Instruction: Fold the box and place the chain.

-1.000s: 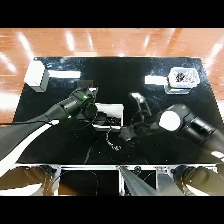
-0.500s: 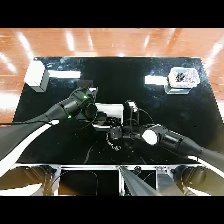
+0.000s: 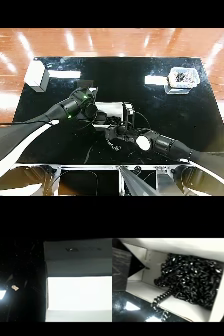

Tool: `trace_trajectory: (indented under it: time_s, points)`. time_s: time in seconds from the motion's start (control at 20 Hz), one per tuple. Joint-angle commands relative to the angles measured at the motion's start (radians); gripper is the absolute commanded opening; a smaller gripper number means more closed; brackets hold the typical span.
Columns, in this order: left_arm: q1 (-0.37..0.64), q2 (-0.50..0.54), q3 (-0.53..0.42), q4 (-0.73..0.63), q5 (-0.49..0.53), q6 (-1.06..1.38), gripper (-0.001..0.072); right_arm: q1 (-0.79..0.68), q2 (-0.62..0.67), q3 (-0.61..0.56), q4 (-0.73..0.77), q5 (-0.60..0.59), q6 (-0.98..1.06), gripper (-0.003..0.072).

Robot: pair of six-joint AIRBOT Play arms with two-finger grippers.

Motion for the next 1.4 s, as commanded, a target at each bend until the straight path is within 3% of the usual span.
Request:
trace_trajectory:
  time_s: [0.0,0.2,0.4,0.65,0.7,0.75,0.8,0.9,1.05,1.15,1.3,1.35]
  points:
    - [0.000,-0.001,0.000,0.001,0.001,0.000,0.0026,0.017,-0.006,0.000,0.010,-0.003,0.000,0.0016]
    - [0.000,-0.001,0.000,0.001,0.000,0.000,0.0026,0.014,0.017,0.003,-0.005,0.121,-0.030,0.0021]
    - [0.000,-0.001,0.000,0.001,0.001,0.000,0.0026,-0.068,0.163,0.003,-0.081,0.321,-0.061,0.0021]
    - [0.000,-0.001,0.000,0.000,0.001,0.000,0.0026,-0.143,0.247,0.027,-0.075,0.367,-0.064,0.0023]
    - [0.000,-0.001,0.000,0.001,0.001,0.000,0.0026,-0.135,0.233,0.026,-0.074,0.375,-0.064,0.0077]
    - [0.000,-0.001,0.000,0.000,0.001,0.000,0.0026,-0.119,0.208,0.026,-0.074,0.377,-0.063,0.0331]
    - [0.000,-0.001,0.000,0.001,0.001,0.000,0.0027,-0.100,0.176,0.026,-0.072,0.373,-0.063,0.0410]
    - [0.000,-0.001,0.000,0.001,0.001,0.000,0.0026,-0.065,0.103,0.026,-0.072,0.344,-0.061,0.0411]
    - [0.000,-0.001,0.000,0.001,0.001,0.000,0.0026,-0.055,0.013,0.026,-0.069,0.184,-0.013,0.0409]
    - [0.000,-0.001,0.000,0.001,0.002,0.000,0.0027,-0.055,-0.020,0.027,-0.051,0.079,-0.007,0.0409]
    - [0.000,-0.001,0.000,0.001,0.002,0.000,0.0026,-0.048,-0.036,0.027,-0.042,0.011,-0.006,0.0408]
    - [0.000,-0.001,0.000,0.001,0.002,0.000,0.0027,-0.041,-0.036,0.027,-0.042,-0.001,-0.007,0.0343]
